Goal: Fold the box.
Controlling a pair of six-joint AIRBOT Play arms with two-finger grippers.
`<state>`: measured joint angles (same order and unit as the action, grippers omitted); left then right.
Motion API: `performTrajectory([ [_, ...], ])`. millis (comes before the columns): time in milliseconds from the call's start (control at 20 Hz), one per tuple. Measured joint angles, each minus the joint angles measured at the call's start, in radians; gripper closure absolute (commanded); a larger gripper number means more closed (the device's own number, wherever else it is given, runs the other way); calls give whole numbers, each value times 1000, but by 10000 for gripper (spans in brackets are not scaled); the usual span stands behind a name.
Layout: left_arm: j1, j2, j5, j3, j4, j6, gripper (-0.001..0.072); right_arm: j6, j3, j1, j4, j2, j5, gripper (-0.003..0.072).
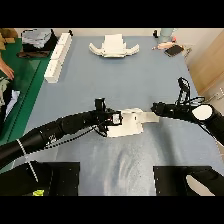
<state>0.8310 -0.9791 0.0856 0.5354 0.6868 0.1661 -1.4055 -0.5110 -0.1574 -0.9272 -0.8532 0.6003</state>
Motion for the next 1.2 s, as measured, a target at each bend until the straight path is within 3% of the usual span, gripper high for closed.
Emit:
performTrajectory([
  [750,34,-25,-12,-122,-127,-17,696,0,0,0,7,29,-14,686],
  [1200,24,60,222,-110,-126,-100,696,0,0,0,8,46,-14,686],
])
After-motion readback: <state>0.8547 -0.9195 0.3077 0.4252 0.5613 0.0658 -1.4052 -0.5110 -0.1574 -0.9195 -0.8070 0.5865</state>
